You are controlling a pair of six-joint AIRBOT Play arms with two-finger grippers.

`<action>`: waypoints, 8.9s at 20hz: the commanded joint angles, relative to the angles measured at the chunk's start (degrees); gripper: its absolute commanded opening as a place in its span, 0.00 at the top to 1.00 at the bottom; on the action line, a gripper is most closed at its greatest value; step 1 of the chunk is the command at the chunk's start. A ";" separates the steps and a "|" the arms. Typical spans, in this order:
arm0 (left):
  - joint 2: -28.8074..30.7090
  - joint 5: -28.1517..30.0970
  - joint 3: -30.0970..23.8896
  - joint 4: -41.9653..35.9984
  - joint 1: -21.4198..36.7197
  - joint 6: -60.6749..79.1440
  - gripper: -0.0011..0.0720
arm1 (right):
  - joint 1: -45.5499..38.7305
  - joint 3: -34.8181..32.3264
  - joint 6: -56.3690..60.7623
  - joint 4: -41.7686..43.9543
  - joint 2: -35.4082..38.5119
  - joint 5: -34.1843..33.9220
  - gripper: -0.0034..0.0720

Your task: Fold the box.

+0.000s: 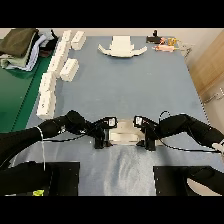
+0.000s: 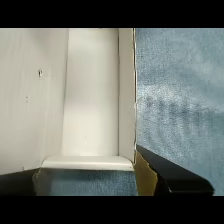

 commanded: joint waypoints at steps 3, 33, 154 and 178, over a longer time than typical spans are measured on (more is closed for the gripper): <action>-0.02 -0.81 0.07 0.48 -0.09 0.07 0.36 | -0.02 0.04 -0.04 0.00 0.04 -0.07 0.28; 0.00 -1.03 0.07 0.46 -0.09 0.04 0.35 | -0.02 0.11 0.00 1.40 0.11 -0.70 0.00; 0.00 -1.03 0.07 0.46 -0.09 0.04 0.35 | 8.87 4.57 22.93 -11.69 7.13 -1.38 0.21; 0.00 -1.03 0.07 0.46 -0.07 0.04 0.35 | 1.84 9.84 110.46 -49.24 10.23 -31.19 0.95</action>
